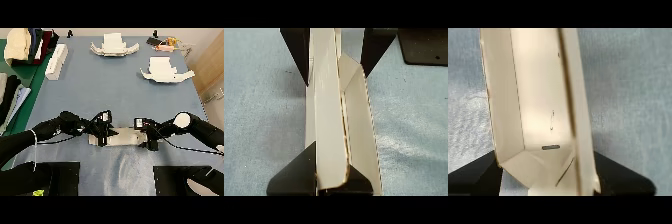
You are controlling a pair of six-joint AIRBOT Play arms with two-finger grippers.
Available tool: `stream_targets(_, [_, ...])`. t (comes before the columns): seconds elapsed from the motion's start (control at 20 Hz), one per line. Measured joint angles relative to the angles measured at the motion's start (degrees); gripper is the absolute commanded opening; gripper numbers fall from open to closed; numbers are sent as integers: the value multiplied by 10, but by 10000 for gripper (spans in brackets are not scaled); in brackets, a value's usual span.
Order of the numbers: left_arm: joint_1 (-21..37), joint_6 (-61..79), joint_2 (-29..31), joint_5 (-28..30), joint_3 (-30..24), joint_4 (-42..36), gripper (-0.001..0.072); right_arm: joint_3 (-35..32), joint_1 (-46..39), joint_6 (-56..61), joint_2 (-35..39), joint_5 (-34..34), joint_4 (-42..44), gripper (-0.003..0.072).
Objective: Fold the box.
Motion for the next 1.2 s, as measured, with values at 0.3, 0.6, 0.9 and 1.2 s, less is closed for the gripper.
stream_targets(0.3, [0, 0, 0, 0, 0, 0, 16, 0, 0, -59, -32, -24, 28, 680])
stream_targets(0.6, [0, 0, 0, 0, 0, 0, 15, -16, -29, -98, -41, -31, 82, 677])
stream_targets(0.9, [0, 0, 0, 0, 0, 0, 15, -36, -38, -119, -43, -43, 107, 631])
stream_targets(1.2, [0, 0, 0, 0, 0, 0, 15, -40, -39, -124, -42, -47, 113, 459])
